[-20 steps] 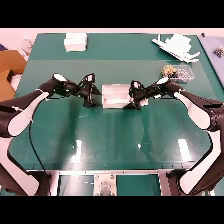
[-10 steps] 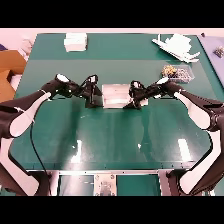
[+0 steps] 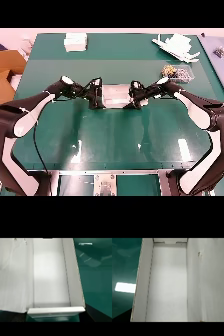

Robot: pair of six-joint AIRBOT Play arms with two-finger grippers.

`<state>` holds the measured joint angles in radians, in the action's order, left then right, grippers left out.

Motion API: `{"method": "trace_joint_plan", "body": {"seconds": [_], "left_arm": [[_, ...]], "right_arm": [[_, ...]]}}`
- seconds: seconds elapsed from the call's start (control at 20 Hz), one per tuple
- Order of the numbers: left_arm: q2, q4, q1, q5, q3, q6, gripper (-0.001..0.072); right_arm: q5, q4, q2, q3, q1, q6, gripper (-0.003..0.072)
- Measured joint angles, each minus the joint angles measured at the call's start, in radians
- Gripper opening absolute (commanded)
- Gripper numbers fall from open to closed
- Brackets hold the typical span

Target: Fold the box and place the chain.

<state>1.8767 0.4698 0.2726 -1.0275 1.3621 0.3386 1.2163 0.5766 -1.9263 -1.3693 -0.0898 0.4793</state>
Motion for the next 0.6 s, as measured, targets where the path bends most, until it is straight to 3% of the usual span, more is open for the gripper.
{"method": "trace_joint_plan", "body": {"seconds": [0.6], "left_arm": [[0.036,-0.056,0.005,0.037,0.0,0.06,0.0697]], "right_arm": [[-0.002,-0.001,0.0,0.0,0.0,0.0,0.055]]}}
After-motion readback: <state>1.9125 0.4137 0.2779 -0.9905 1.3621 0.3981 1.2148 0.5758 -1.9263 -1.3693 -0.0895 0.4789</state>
